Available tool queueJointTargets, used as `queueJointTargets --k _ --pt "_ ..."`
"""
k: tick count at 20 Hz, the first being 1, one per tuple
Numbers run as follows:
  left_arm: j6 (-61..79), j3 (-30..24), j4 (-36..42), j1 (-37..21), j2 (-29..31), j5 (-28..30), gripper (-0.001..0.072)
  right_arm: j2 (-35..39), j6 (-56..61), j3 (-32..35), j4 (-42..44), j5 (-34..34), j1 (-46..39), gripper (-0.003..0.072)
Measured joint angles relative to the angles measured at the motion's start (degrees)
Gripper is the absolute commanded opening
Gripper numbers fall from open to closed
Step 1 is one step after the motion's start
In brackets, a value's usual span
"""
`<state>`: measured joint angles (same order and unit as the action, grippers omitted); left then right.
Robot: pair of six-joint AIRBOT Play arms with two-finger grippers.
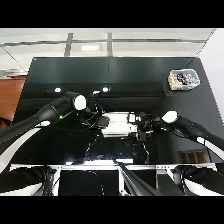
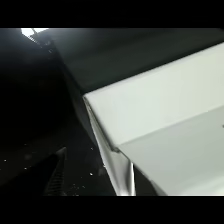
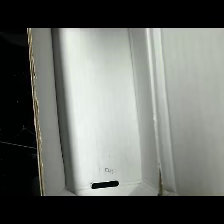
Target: Fold the box and place the chain.
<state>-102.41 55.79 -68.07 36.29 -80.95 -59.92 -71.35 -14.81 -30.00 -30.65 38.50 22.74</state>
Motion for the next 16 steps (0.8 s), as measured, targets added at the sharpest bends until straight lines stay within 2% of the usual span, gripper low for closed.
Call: queueJointTargets --k 4,10,16 --pt "-5.09 0.28 -4.72 1.53 0.00 0.61 0.0407 0.00 0.00 0.00 0.02 -0.04 0.02 0.0301" --pt "-16.17 2.08 -14.80 6.93 -0.20 0.52 0.0408 0.00 0.02 0.00 0.04 -0.04 0.02 0.0301" --pt "-20.90 5.42 -17.68 10.21 -3.02 -0.48 0.0408 0.00 0.00 0.00 0.02 -0.02 0.00 0.0301"
